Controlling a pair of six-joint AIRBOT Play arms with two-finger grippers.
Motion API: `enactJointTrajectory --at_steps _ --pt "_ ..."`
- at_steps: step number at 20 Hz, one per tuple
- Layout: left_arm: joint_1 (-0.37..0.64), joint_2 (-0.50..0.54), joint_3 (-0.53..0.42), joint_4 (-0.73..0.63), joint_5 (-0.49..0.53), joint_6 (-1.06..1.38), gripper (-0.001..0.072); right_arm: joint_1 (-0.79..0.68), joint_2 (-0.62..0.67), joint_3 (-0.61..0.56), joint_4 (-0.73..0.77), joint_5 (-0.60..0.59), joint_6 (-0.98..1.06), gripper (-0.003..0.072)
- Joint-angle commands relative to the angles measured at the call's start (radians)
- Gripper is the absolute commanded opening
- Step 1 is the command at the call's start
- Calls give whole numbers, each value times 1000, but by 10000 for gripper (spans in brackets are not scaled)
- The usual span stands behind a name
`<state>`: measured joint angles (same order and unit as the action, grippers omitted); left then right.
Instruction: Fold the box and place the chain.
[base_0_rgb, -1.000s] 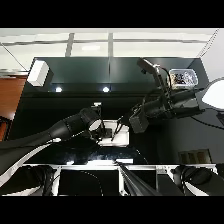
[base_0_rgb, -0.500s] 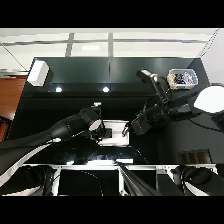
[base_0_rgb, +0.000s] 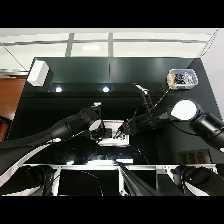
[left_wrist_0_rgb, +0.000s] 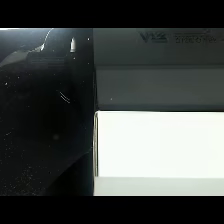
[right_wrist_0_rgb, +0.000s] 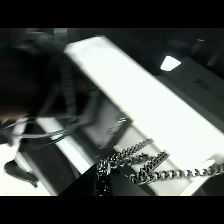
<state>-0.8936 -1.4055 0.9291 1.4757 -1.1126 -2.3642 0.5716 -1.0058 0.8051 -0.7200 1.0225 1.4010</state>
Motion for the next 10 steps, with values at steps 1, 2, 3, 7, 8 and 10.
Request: enactJointTrajectory --at_steps 1,2,3,7,8,10 --pt "0 0 0 0 0 0 32 2 -22 -27 -48 -51 29 44" --pt "0 0 0 0 0 0 31 -3 -21 -25 -48 -42 31 280" --pt "0 0 0 0 0 0 32 -31 -19 -14 -49 -2 31 517" --pt "0 0 0 0 0 0 32 -294 3 42 -127 124 -26 535" --pt "0 0 0 0 0 0 32 -373 2 41 -189 97 -26 534" --pt "0 0 0 1 0 0 32 -491 0 30 -398 -43 18 506"
